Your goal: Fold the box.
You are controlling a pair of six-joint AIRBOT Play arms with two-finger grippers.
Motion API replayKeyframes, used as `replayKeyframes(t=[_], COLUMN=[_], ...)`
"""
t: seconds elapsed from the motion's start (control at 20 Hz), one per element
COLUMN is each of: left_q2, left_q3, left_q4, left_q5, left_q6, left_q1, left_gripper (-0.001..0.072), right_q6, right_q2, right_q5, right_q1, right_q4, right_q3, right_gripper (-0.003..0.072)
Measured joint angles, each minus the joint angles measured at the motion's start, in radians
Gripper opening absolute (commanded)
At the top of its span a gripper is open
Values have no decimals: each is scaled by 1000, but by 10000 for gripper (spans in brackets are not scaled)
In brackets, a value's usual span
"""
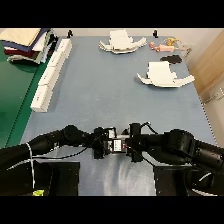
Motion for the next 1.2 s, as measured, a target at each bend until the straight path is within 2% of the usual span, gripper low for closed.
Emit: replayKeyframes(t=[0.35, 0.4, 0.55, 0.6, 0.75, 0.8, 0.85, 0.95, 1.05, 1.2], left_q2=[0, 0, 0, 0, 0, 0, 0, 0, 0, 0], left_q3=[0, 0, 0, 0, 0, 0, 0, 0, 0, 0], left_q4=[-1, -2, -1, 0, 0, 0, 0, 0, 0, 0], left_q5=[2, 2, 2, 2, 1, 2, 4, 5, 4, -2], left_q6=[0, 0, 0, 0, 0, 0, 0, 0, 0, 0], left_q1=[1, 2, 0, 0, 0, 0, 0, 0, 0, 0], left_gripper=[404, 404, 404, 404, 404, 404, 404, 404, 404, 404], right_q6=[64, 71, 79, 80, 83, 84, 85, 85, 85, 85], right_q2=[2, 2, 0, -3, -25, -34, -43, -53, -58, -60], right_q5=[3, 3, 1, -2, -7, -8, -8, -10, -11, -31], right_q1=[1, 1, 1, 1, 1, 1, 1, 2, 1, 1], right_q4=[-98, -103, -93, -81, -57, -52, -47, -40, -29, -13], right_q3=[9, 9, 9, 9, 9, 9, 9, 9, 9, 10], right_gripper=[474, 445, 440, 375, 335, 247, 201, 207, 248, 248])
